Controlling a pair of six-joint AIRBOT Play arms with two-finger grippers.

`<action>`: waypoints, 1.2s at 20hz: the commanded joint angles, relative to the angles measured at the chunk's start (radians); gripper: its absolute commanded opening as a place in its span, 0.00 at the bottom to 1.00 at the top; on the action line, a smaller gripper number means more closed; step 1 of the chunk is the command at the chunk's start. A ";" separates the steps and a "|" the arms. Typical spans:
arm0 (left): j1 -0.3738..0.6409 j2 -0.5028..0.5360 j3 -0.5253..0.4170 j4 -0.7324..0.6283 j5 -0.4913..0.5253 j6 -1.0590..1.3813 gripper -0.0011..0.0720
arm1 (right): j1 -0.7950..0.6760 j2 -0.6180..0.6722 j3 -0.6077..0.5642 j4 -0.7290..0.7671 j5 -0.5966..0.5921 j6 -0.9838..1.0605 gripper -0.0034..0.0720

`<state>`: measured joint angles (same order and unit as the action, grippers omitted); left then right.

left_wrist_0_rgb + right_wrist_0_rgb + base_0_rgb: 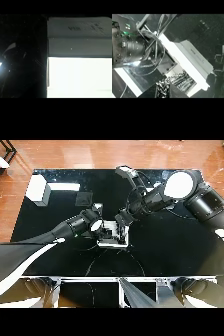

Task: Fold the box and place the chain.

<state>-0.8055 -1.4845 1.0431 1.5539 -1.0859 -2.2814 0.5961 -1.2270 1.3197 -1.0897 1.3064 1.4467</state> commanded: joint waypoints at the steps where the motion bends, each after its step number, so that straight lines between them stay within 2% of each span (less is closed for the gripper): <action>1: 0.000 0.001 0.001 0.000 0.000 0.000 0.04 | 0.000 -0.003 -0.002 0.000 -0.002 0.000 0.07; 7: 0.000 0.001 0.001 0.000 0.000 0.000 0.04 | 0.000 -0.003 -0.002 0.000 -0.001 0.000 0.07; 14: 0.000 0.001 0.001 0.000 0.000 0.000 0.04 | 0.000 -0.005 -0.029 0.018 0.067 0.000 0.07; 21: 0.000 0.001 0.001 0.000 0.000 0.000 0.04 | 0.000 -0.012 -0.071 0.044 -0.006 0.000 0.09; 23: 0.000 0.001 0.001 -0.003 0.000 0.000 0.04 | 0.000 -0.012 -0.071 0.045 -0.003 0.000 0.48; 24: 0.000 0.001 0.001 -0.006 0.000 0.000 0.04 | -0.002 -0.011 -0.071 0.040 0.011 0.000 0.55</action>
